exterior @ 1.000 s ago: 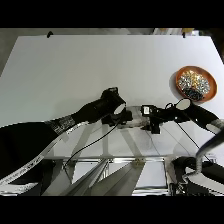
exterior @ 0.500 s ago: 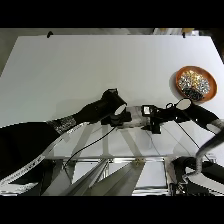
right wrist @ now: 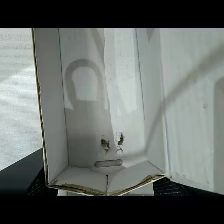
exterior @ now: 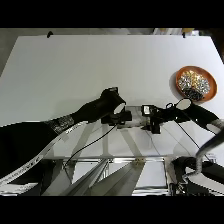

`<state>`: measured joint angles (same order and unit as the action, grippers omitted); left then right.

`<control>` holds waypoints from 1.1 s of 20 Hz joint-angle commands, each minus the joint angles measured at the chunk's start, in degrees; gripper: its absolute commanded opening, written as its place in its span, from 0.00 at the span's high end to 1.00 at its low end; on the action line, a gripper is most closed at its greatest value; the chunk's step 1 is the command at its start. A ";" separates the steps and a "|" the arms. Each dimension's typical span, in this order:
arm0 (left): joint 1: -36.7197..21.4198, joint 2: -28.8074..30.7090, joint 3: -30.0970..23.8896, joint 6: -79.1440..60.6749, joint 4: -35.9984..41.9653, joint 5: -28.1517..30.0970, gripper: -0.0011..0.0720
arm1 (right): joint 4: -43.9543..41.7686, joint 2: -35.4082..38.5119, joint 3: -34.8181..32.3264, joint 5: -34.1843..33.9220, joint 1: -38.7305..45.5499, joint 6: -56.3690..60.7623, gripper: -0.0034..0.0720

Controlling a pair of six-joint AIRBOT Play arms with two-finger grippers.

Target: Fold the box and place the chain.

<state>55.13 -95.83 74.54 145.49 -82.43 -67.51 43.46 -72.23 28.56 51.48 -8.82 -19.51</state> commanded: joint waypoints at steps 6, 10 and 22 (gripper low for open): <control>-0.22 -0.09 0.04 -3.82 -0.76 -2.38 0.79 | 0.02 -0.02 -0.02 0.00 -0.04 -0.04 0.48; 0.33 -1.79 0.04 -3.82 0.98 -2.40 0.81 | 0.02 -0.02 -0.02 -0.02 -0.04 -0.04 0.48; 0.33 -1.95 0.04 -3.80 1.01 -1.31 0.97 | 0.02 -0.02 -0.02 0.00 -0.04 -0.04 0.48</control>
<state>55.42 -97.73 74.61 141.71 -81.47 -69.32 43.44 -72.23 28.51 51.46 -8.82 -19.49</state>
